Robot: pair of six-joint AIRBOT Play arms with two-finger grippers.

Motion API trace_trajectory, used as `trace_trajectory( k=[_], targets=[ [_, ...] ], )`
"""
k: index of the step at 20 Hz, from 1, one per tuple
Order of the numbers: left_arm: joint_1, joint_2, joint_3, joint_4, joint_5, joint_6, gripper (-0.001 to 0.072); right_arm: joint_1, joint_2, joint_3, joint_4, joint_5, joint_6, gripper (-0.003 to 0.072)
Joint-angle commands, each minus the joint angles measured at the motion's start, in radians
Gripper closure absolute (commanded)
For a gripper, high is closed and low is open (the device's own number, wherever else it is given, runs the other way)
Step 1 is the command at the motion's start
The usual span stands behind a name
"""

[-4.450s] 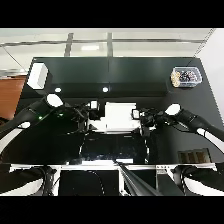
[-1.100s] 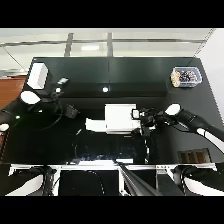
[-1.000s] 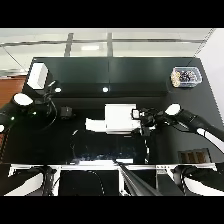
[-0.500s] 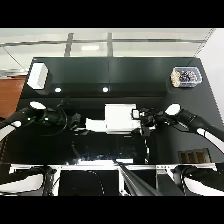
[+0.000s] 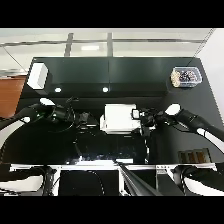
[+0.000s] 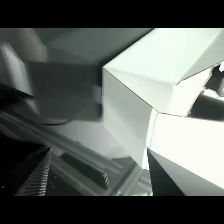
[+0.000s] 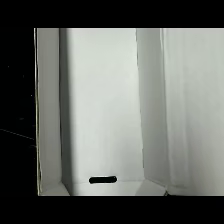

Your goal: Fold the box and place the chain.

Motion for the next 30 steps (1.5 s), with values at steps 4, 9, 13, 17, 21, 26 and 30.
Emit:
trace_trajectory(
  k=[4, 9, 13, 17, 21, 26, 30],
  targets=[
    [-0.006, -0.002, 0.042, -0.028, -0.094, 0.039, 0.0037, 0.001, -0.001, 0.0, 0.0, 0.0, 0.0, 0.0562],
    [-0.064, 0.0, 0.116, -0.057, -0.11, -0.02, 0.0059, 0.001, -0.001, 0.0, 0.0, 0.0, 0.0, 0.0563],
    [-0.119, 0.0, 0.189, -0.034, -0.106, -0.119, 0.0219, 0.001, -0.001, 0.0, 0.0, 0.0, 0.0, 0.0563],
    [-0.159, 0.001, 0.238, 0.101, -0.104, -0.25, 0.0228, 0.001, -0.001, 0.0, 0.0, 0.0, 0.0, 0.0562],
    [-0.195, 0.002, 0.264, 0.129, -0.079, -0.314, 0.0308, 0.001, -0.001, 0.0, 0.001, 0.0, 0.0, 0.0563],
    [-0.275, 0.002, 0.314, 0.209, 0.029, -0.441, 0.0308, 0.001, -0.001, 0.0, 0.001, 0.0, 0.0, 0.0562],
    [-0.291, 0.002, 0.377, 0.36, -0.011, -0.527, 0.0308, 0.001, -0.001, 0.0, 0.001, 0.0, 0.0, 0.0562]
  ],
)
